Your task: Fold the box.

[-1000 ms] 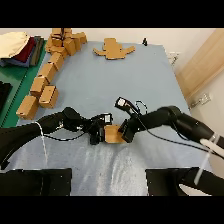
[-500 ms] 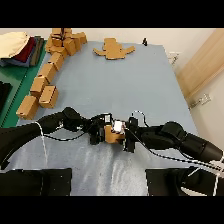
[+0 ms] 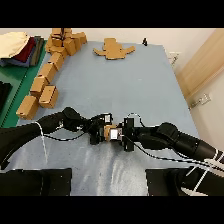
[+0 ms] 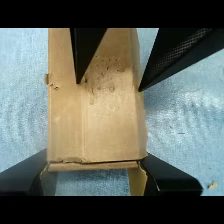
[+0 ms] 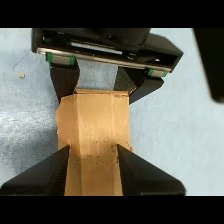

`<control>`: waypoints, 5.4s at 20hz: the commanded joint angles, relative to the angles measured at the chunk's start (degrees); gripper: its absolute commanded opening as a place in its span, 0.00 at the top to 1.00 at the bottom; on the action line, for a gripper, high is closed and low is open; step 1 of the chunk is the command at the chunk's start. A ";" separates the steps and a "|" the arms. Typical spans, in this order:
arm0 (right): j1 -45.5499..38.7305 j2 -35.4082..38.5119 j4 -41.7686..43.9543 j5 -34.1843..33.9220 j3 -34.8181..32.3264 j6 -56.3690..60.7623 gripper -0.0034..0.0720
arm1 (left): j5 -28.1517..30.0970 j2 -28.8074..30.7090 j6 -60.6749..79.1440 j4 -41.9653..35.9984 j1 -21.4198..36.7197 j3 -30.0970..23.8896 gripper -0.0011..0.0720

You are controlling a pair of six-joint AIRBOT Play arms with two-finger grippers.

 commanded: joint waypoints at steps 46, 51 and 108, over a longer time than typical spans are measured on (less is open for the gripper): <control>1.33 5.57 2.95 -3.52 0.00 -1.73 0.66 | 0.02 0.02 0.00 0.02 0.04 -0.02 0.50; 0.55 5.75 -4.07 -3.02 -0.02 2.86 0.95 | 0.02 0.02 0.00 0.02 0.04 -0.02 0.50; -26.56 1.03 -19.96 -6.88 0.83 85.24 0.95 | -13.33 35.23 -68.83 48.65 55.43 -12.48 0.50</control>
